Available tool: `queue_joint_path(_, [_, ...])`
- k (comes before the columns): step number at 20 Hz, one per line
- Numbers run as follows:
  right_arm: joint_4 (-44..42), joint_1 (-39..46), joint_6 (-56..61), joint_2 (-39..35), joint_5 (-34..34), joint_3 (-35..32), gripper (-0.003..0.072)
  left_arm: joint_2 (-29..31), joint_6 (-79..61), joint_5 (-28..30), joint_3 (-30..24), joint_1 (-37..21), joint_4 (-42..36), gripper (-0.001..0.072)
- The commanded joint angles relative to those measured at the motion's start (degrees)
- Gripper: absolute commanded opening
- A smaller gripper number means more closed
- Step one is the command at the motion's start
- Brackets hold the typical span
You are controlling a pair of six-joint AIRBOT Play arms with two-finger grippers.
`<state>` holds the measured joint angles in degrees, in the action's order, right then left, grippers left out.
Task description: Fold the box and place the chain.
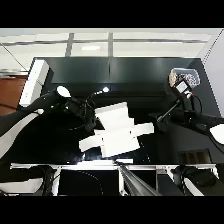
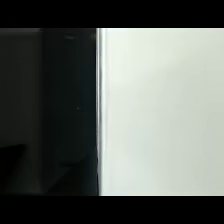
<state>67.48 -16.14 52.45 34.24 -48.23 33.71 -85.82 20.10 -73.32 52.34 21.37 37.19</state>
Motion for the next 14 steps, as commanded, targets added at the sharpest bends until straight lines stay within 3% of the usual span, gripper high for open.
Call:
queue_joint_path(1, [3.89,-0.2,-12.57,0.35,-7.04,1.31,0.0696,6.56,-7.96,12.48,-1.7,4.66,9.27,0.0029])
queue_joint_path(3, [2.73,-2.14,-15.17,0.37,-8.76,-2.03,0.0696,6.14,-13.49,12.94,-1.79,7.52,16.39,0.0029])
queue_joint_path(10, [-5.6,-11.39,-23.39,0.7,0.33,-14.78,0.0705,5.22,-15.67,17.03,-1.95,9.27,12.44,0.0028])
queue_joint_path(14, [-6.14,-15.39,-24.63,0.94,1.25,-15.65,0.0704,5.25,-14.99,17.35,-2.4,9.25,11.39,0.0027])
